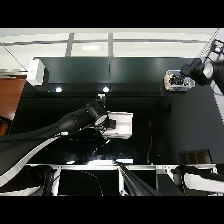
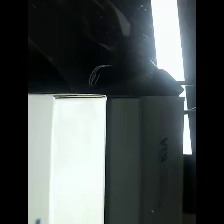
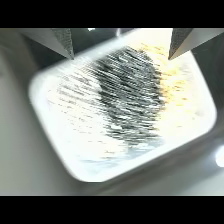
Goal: Fold the box and place the chain.
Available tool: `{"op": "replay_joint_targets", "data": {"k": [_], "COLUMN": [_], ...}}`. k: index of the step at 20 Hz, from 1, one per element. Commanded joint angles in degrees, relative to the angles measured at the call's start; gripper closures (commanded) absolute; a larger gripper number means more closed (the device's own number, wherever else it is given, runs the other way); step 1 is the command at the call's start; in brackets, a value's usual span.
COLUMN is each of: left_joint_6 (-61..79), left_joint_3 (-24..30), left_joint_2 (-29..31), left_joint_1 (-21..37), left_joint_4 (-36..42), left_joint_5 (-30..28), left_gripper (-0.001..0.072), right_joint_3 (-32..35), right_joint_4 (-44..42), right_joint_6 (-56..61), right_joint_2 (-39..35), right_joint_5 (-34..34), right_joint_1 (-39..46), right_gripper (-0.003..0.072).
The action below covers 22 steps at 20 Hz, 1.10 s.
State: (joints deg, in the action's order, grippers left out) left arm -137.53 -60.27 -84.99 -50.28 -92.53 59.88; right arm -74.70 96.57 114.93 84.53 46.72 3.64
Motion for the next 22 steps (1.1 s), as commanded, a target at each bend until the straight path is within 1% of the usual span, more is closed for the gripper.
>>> {"op": "replay_joint_targets", "data": {"k": [1, 3, 4, 5, 6, 9, 13, 14, 17, 18, 20, 21, 22], "left_joint_6": [0.0, 0.0, 0.0, 0.0, 0.0, 0.0, 0.0, 0.0, 0.0, 0.0, 0.0, 0.0, 0.0], "left_joint_3": [0.0, 0.0, 0.0, 0.0, 0.0, 0.0, 0.0, 0.0, 0.0, 0.0, 0.0, 0.0, 0.0], "left_joint_2": [0.0, 0.0, 0.0, 0.0, 0.0, 0.0, 0.0, 0.0, 0.0, 0.0, 0.0, 0.0, 0.0], "left_joint_1": [0.4, 0.4, 0.4, 0.4, 0.4, 0.4, 0.4, 0.4, 0.4, 0.4, 0.4, 0.4, 0.4], "left_joint_4": [0.2, 0.2, 0.2, 0.2, 0.2, 0.2, 0.2, 0.2, 0.2, 0.2, 0.2, 0.2, 0.2], "left_joint_5": [-0.9, -0.8, -0.8, -0.8, -0.7, -0.7, -0.7, -0.7, -0.7, -0.7, -0.7, -0.7, -0.7], "left_gripper": [0.0682, 0.0682, 0.0682, 0.0682, 0.0682, 0.0682, 0.0682, 0.0682, 0.0682, 0.0682, 0.0682, 0.0682, 0.0682], "right_joint_3": [-16.8, -20.8, -21.3, -21.4, -21.4, -21.4, -21.4, -21.4, -21.5, -21.5, -21.5, -21.5, -21.7], "right_joint_4": [-16.6, -16.5, -16.1, -14.4, -12.2, -8.0, -7.5, -8.1, -8.0, -8.0, -8.0, -8.0, -8.1], "right_joint_6": [-17.9, -17.9, -17.9, -17.9, -17.8, -18.0, -18.6, -18.8, -18.8, -18.8, -18.8, -18.8, -18.8], "right_joint_2": [15.8, 20.2, 21.4, 22.0, 22.4, 22.7, 23.8, 24.2, 24.3, 24.3, 24.3, 24.2, 24.0], "right_joint_5": [12.0, 13.7, 13.4, 13.1, 13.0, 13.1, 12.6, 12.5, 12.2, 12.7, 13.9, 14.5, 15.4], "right_joint_1": [3.0, 3.0, 3.0, 3.1, 3.1, 3.1, 3.0, 3.0, 3.0, 3.0, 3.0, 3.0, 3.1], "right_gripper": [-0.0024, -0.0023, -0.0022, -0.0022, 0.0001, 0.0008, 0.0009, 0.0086, 0.0403, 0.0443, 0.0443, 0.0534, 0.0672]}}
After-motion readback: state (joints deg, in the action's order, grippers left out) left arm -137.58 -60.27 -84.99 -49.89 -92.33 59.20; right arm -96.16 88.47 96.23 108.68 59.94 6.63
